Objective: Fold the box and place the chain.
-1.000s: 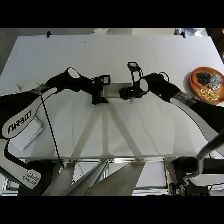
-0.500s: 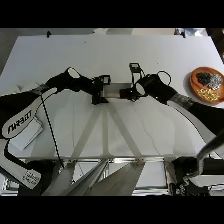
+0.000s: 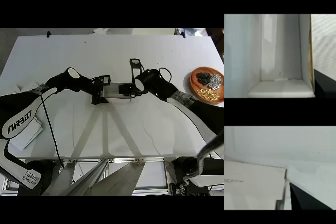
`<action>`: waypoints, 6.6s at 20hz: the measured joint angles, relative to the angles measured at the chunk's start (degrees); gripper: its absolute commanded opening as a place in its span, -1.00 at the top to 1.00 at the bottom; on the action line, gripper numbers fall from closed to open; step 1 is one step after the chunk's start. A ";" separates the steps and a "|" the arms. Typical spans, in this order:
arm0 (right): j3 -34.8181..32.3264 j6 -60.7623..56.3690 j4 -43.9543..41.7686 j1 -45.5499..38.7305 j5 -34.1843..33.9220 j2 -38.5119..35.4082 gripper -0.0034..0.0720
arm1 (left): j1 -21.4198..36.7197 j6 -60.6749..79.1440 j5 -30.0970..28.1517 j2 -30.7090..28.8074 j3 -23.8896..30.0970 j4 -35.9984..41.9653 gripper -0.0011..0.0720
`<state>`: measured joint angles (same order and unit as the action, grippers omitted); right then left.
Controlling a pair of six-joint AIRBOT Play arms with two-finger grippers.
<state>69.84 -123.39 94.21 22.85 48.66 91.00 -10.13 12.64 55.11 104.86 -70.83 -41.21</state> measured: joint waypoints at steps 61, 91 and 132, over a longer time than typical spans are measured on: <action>2.67 42.21 -1.62 -65.92 8.96 4.92 0.88 | 0.00 -0.04 -0.04 0.00 0.00 0.02 -0.44; 2.60 42.62 -5.38 -11.41 26.99 -17.94 0.89 | 0.00 -0.07 -0.02 0.00 0.00 0.02 -0.44; 2.40 66.45 -5.88 -16.57 22.47 -5.46 -0.49 | 0.00 -0.04 -0.02 0.00 0.00 0.02 -0.44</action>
<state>72.25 -56.95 88.33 6.28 71.13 85.54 -10.13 12.60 55.09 104.86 -70.83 -41.19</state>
